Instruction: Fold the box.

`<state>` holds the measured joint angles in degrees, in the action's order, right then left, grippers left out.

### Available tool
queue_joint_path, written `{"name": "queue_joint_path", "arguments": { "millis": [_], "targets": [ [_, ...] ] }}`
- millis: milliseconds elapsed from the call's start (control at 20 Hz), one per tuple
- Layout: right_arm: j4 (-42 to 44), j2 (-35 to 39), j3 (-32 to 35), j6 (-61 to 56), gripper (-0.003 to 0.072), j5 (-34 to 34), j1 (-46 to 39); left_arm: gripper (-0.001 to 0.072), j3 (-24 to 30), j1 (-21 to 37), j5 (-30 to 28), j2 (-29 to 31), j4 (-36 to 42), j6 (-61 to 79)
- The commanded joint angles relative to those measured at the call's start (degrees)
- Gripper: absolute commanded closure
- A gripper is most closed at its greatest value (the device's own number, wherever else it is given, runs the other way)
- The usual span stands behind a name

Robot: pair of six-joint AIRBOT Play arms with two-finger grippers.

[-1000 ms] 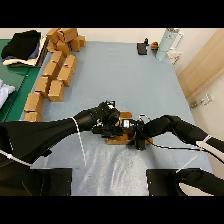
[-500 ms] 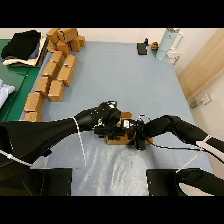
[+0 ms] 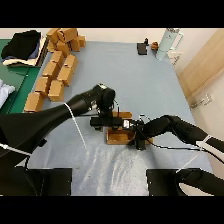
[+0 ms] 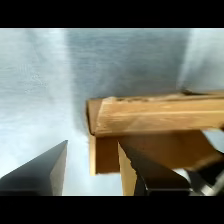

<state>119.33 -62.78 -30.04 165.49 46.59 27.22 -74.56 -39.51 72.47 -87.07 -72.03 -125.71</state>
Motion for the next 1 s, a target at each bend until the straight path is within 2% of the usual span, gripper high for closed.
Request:
{"name": "queue_joint_path", "arguments": {
  "millis": [0, 150, 250, 400, 450, 500, 750, 950],
  "targets": [
    [0.0, 0.0, 0.0, 0.0, 0.0235, 0.0, 0.0, 0.0226, -1.2, 6.5, 2.1, 0.0, 12.9, 9.0],
    [0.0, 0.0, 0.0, 0.0, 0.0235, 0.0, 0.0, 0.0226, -1.2, 12.5, 6.2, 0.0, 19.3, 15.1],
    [0.0, 0.0, 0.0, 0.0, 0.0235, 0.0, 0.0, 0.0226, -1.2, 15.9, 9.2, 0.0, 19.3, 15.8],
    [0.0, 0.0, 0.0, 0.0, 0.0235, 0.0, 0.0, 0.0231, -1.2, 19.7, 9.7, 0.0, 19.3, 23.9],
    [0.0, 0.0, 0.0, 0.0, 0.0235, 0.0, 0.0, 0.0389, -1.2, 20.7, 9.2, 0.0, 19.2, 28.3],
    [0.0, 0.0, 0.0, 0.0, 0.0235, 0.0, 0.0, 0.0701, -1.2, 21.5, 8.4, 0.0, 18.8, 34.5],
    [0.0, 0.0, 0.0, 0.0, 0.0235, 0.0, 0.0, 0.0698, -0.9, 20.9, 2.3, 0.0, 11.1, 56.3],
    [0.0, 0.0, 0.0, 0.0, 0.0235, 0.0, 0.0, 0.0698, 1.6, 14.8, -0.6, 0.7, 11.1, 70.7]
  ]
}}
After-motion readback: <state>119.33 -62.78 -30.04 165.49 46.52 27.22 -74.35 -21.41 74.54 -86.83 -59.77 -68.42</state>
